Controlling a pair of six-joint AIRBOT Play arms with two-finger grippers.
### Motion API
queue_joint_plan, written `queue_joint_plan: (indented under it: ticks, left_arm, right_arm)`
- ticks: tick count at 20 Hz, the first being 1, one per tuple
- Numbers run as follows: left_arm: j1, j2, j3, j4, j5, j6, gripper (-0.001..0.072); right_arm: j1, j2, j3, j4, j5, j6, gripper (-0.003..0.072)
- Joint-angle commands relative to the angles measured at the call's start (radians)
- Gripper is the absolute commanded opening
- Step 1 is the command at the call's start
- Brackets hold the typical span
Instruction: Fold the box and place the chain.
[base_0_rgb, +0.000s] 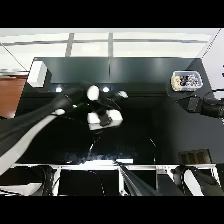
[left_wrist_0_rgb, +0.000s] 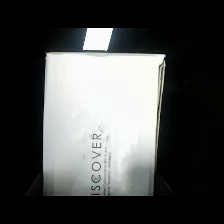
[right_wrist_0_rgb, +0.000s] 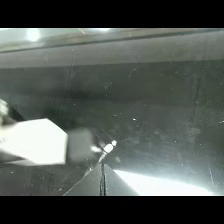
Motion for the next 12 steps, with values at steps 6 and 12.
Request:
queue_joint_plan:
  ticks: [6, 12]
  left_arm:
    - [0.6, 0.204, -0.13, 0.19, -0.123, -0.436, 0.0354]
    - [0.973, 0.222, -0.166, 0.185, 0.039, -0.514, 0.036]
  right_arm:
    - [0.0, 0.001, 0.0, 0.0, 0.013, 0.0, 0.0011]
    - [0.0, 0.001, 0.0, 0.0, -0.01, 0.0, 0.0011]
